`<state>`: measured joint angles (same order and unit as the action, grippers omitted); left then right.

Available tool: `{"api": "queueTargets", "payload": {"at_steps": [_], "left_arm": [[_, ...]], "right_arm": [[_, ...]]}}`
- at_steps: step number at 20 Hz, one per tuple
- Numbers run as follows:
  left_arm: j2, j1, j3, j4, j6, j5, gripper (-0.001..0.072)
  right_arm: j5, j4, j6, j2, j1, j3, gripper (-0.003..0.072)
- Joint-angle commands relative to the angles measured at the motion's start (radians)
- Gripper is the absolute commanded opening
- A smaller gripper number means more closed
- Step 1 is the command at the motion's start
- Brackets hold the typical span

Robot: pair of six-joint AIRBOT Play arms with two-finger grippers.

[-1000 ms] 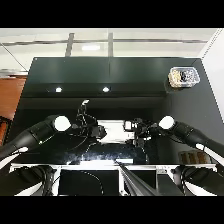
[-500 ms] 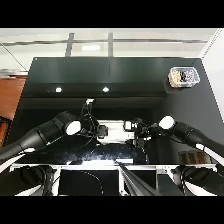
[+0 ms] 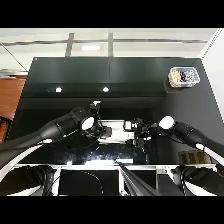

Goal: Fold the box and place the chain.

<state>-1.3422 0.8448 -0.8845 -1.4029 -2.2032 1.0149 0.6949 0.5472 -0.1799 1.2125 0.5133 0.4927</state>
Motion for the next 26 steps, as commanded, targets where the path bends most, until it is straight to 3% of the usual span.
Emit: {"api": "queueTargets", "payload": {"at_steps": [1, 5, 20, 24, 25, 26], "left_arm": [[-0.041, 0.002, -0.029, -0.006, -0.012, 0.061, 0.0340], [-0.056, 0.023, -0.029, -0.037, -0.052, 0.057, 0.0284], [-0.063, 0.033, -0.056, -0.097, -0.110, 0.040, 0.0275], [-0.066, 0.034, -0.057, -0.099, -0.110, 0.036, 0.0134], [-0.069, 0.035, -0.061, -0.099, -0.109, 0.037, 0.0032], [-0.069, 0.035, -0.061, -0.098, -0.110, 0.035, 0.0030]], "right_arm": [[0.000, 0.000, 0.000, 0.001, 0.000, 0.000, 0.0526], [0.000, 0.000, 0.000, 0.001, 0.000, 0.000, 0.0526], [0.000, 0.000, 0.000, 0.001, 0.000, 0.000, 0.0526], [0.000, 0.000, 0.000, 0.001, 0.000, 0.000, 0.0526], [0.000, 0.000, 0.000, 0.001, 0.000, 0.000, 0.0526], [0.000, 0.000, 0.000, 0.001, 0.000, 0.000, 0.0526]]}}
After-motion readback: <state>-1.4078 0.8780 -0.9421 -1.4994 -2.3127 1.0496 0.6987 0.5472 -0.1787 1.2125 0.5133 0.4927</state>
